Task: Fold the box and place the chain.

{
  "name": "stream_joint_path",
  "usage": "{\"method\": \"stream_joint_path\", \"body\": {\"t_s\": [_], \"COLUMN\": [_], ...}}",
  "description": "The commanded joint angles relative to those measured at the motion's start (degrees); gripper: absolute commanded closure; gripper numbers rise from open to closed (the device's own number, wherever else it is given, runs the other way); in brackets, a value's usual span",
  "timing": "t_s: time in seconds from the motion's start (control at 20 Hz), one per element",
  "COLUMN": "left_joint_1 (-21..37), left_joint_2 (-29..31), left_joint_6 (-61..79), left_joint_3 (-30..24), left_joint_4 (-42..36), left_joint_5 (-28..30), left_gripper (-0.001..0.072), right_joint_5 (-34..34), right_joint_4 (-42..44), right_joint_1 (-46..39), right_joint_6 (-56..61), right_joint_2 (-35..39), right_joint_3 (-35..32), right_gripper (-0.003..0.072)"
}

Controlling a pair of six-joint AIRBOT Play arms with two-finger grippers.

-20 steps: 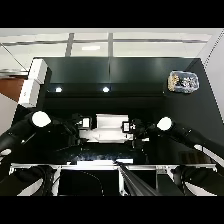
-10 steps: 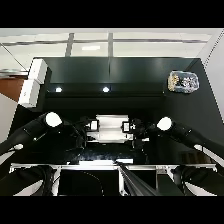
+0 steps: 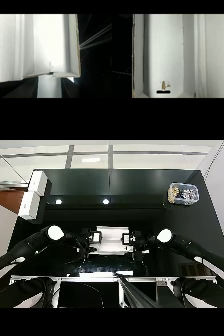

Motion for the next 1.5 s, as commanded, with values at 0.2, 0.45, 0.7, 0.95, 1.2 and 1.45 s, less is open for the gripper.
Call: {"method": "stream_joint_path", "body": {"t_s": [0.2, 0.45, 0.7, 0.95, 1.2, 1.45], "left_joint_1": [-0.4, -3.0, -3.3, -3.3, -3.3, -3.3], "left_joint_2": [-0.1, -1.3, -1.4, -1.4, -1.4, 1.8], "left_joint_6": [0.0, 0.0, -0.1, -0.3, -0.3, -0.7], "left_joint_3": [0.0, 0.0, 0.0, 0.0, 0.0, 0.6], "left_joint_4": [-5.6, -6.6, -5.5, -4.9, -5.1, -4.9], "left_joint_5": [-1.0, -0.7, -0.6, -0.6, -0.7, -0.9], "left_gripper": [0.0619, 0.0643, 0.0643, 0.0628, 0.0558, 0.0678], "right_joint_5": [0.0, 0.0, 0.0, 0.0, 0.0, 0.0], "right_joint_4": [0.0, 0.0, 0.0, 0.0, 0.0, 0.0], "right_joint_1": [0.0, 0.0, 0.0, 0.0, 0.0, 0.0], "right_joint_6": [0.0, 0.0, 0.0, 0.0, 0.0, 0.0], "right_joint_2": [0.0, 0.0, 0.0, 0.0, 0.0, 0.0], "right_joint_3": [0.0, 0.0, 0.0, 0.0, 0.0, 0.0], "right_gripper": [0.0213, 0.0213, 0.0213, 0.0213, 0.0213, 0.0213]}}
